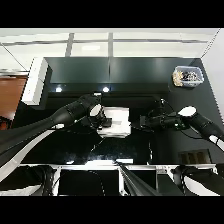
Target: Fold the box and place the chain.
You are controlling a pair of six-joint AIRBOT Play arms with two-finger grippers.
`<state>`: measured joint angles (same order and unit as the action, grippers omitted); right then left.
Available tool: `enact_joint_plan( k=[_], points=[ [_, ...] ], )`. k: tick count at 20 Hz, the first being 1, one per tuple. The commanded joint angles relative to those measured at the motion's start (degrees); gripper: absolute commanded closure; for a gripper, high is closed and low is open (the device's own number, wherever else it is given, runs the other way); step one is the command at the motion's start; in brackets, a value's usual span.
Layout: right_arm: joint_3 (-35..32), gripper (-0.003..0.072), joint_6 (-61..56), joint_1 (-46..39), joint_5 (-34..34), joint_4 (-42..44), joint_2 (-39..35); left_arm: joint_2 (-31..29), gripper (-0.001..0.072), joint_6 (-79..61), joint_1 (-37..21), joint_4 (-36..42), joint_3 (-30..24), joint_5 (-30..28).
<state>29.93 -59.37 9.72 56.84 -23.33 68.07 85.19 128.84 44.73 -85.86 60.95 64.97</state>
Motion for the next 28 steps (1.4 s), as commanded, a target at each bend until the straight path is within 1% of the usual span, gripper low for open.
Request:
enact_joint_plan(
  k=[1,2,4,7,8,9,12,13,14,18,22,26,27,28],
  points=[
    [1.0,0.0071,0.0,1.0,1.3,0.2,0.1,0.0,0.0684,0.0,0.0,0.0,0.0,0.0],
    [1.3,0.0071,-0.1,2.1,0.5,-0.3,0.1,0.0,0.0683,0.0,0.0,0.0,0.0,0.0],
    [3.0,0.0110,-3.6,5.7,-3.7,-3.8,0.1,0.0,0.0684,0.0,-0.1,0.0,0.0,0.0],
    [7.5,0.0111,-15.7,11.6,-7.0,-13.6,0.1,0.0,0.0683,0.0,-0.1,0.0,0.0,0.0],
    [8.6,0.0146,-18.9,13.4,-7.7,-15.7,0.2,0.0,0.0683,0.0,-0.1,0.0,0.0,0.0],
    [9.5,0.0146,-21.7,14.9,-8.2,-17.3,0.2,0.0,0.0684,0.0,-0.1,0.0,0.0,0.0],
    [11.6,0.0149,-28.7,17.9,-8.3,-23.0,0.3,0.0,0.0684,0.0,-0.1,0.0,0.0,0.0],
    [12.2,0.0172,-30.8,18.7,-8.3,-25.3,0.3,0.0,0.0683,0.0,-0.1,0.0,0.0,0.0],
    [12.6,0.0238,-31.6,19.6,-8.5,-26.8,0.3,0.0,0.0684,0.0,-0.1,0.0,0.0,0.0],
    [14.8,0.0238,-39.8,23.6,-9.6,-34.5,1.0,0.0,0.0683,0.0,-0.1,0.0,0.0,0.0],
    [18.1,0.0237,-47.5,26.7,-8.9,-40.3,4.7,0.0,0.0683,0.0,-0.1,0.0,0.0,0.0],
    [19.4,0.0247,-50.0,28.5,-6.6,-42.0,8.3,0.0,0.0683,0.0,-0.1,0.0,0.0,0.0],
    [19.5,0.0264,-50.7,28.9,-6.5,-42.3,8.9,0.0,0.0683,0.0,-0.1,0.0,0.0,0.0],
    [19.7,0.0264,-51.7,29.2,-6.4,-43.1,9.3,0.0,0.0684,0.0,-0.1,0.0,0.0,0.0]
  ],
)
